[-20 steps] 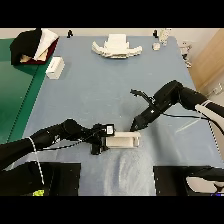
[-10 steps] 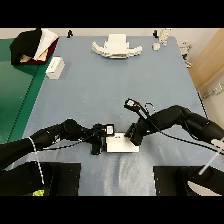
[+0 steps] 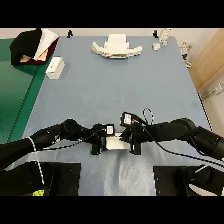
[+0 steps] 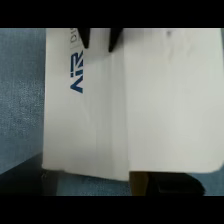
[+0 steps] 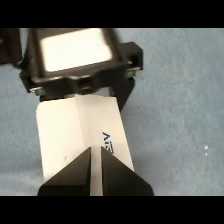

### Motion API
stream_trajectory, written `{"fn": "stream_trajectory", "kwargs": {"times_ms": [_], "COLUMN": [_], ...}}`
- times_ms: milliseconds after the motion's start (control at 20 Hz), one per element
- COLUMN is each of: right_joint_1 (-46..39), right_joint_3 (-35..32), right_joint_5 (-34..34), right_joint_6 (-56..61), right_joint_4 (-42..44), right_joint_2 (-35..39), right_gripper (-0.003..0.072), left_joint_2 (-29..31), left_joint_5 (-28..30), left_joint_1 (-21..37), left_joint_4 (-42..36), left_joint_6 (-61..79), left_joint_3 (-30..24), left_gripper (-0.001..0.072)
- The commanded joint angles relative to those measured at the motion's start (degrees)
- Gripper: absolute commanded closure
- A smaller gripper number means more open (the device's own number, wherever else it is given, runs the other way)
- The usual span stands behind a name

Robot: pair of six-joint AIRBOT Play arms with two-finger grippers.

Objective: Fold the box.

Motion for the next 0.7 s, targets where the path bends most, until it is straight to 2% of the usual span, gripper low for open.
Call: {"fn": "stream_trajectory", "kwargs": {"times_ms": [0, 50, 200, 250, 350, 450, 650], "right_joint_1": [3.4, 3.9, 4.8, 4.8, 4.8, 4.8, 4.8], "right_joint_3": [-3.7, -4.3, -4.3, -4.3, -4.3, -4.3, -4.3], "right_joint_5": [5.5, 5.9, 6.8, 6.8, 6.8, 7.0, 10.4], "right_joint_6": [-8.2, -10.4, -13.1, -14.0, -15.8, -17.6, -20.0], "right_joint_4": [0.1, 0.1, 0.3, 0.3, 0.3, 0.3, -0.5], "right_joint_2": [2.1, 2.3, 2.3, 2.2, 1.5, 0.4, -2.4], "right_gripper": [0.0482, 0.0301, 0.0231, 0.0156, 0.0153, 0.0102, 0.0103], "left_joint_2": [0.0, 0.0, 0.0, 0.0, 0.0, 0.0, 0.0], "left_joint_5": [0.0, 0.0, 0.0, 0.0, 0.0, 0.0, 0.0], "left_joint_1": [0.0, 0.0, 0.0, 0.0, 0.0, 0.0, 0.0], "left_joint_4": [0.0, 0.0, 0.0, 0.0, 0.0, 0.0, 0.0], "left_joint_6": [0.0, 0.0, 0.0, 0.0, 0.0, 0.0, 0.0], "left_joint_3": [0.0, 0.0, 0.0, 0.0, 0.0, 0.0, 0.0], "left_gripper": [0.0397, 0.0397, 0.0397, 0.0397, 0.0397, 0.0397, 0.0397]}}
